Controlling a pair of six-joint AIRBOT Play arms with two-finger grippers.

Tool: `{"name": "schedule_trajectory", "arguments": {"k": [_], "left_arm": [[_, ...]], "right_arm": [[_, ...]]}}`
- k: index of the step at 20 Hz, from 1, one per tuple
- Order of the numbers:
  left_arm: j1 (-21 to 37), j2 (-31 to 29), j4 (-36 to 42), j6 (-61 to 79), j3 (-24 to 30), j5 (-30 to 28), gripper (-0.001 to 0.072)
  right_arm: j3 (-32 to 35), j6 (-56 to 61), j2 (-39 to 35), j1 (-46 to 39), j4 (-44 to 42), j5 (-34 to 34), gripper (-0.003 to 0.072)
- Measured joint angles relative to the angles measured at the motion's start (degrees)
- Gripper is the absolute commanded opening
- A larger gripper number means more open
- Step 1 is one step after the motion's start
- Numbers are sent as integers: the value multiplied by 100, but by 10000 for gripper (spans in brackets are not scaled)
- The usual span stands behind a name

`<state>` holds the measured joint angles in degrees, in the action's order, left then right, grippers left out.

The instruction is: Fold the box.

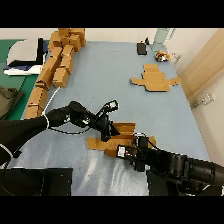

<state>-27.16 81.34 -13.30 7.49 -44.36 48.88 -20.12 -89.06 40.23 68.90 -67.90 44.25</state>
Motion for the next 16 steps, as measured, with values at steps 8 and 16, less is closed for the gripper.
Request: {"name": "schedule_trajectory", "arguments": {"k": [8,16], "left_arm": [[0,0,0,0,0,0,15],[0,0,0,0,0,15,15]], "right_arm": [[0,393,-81,-455,216,-275,720],[4,-662,-330,-1226,-197,-439,720]]}}
